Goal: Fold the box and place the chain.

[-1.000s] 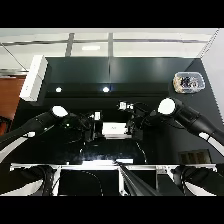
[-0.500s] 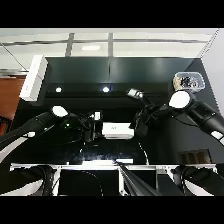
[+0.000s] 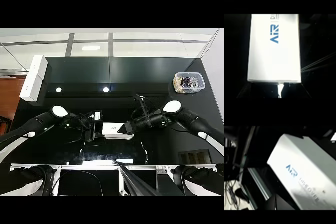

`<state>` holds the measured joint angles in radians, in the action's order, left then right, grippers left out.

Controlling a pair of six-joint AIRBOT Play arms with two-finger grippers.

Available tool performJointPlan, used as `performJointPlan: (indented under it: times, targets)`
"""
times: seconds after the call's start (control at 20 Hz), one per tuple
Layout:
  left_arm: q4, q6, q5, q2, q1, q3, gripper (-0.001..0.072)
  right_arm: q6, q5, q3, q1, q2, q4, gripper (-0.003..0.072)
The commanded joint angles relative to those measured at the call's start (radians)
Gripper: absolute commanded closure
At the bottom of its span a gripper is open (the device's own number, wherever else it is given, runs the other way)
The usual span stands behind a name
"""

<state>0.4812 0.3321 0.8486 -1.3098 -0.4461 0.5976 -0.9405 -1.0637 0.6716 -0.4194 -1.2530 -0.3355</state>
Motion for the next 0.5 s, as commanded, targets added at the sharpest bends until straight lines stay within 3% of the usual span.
performJointPlan:
  times: [0.0,0.15,0.45]
  targets:
    - [0.0,0.0,0.0,0.0,-0.001,0.001,0.0267,-0.012,0.06,-0.01,-0.01,-0.071,0.047,0.0682]
    - [0.0,0.0,0.0,0.0,-0.001,0.001,0.0267,-0.065,0.106,-0.01,-0.01,-0.088,-0.038,0.0682]
    - [0.0,0.0,0.0,0.0,-0.001,0.001,0.0266,-0.046,0.109,-0.009,-0.008,-0.085,-0.038,0.0682]
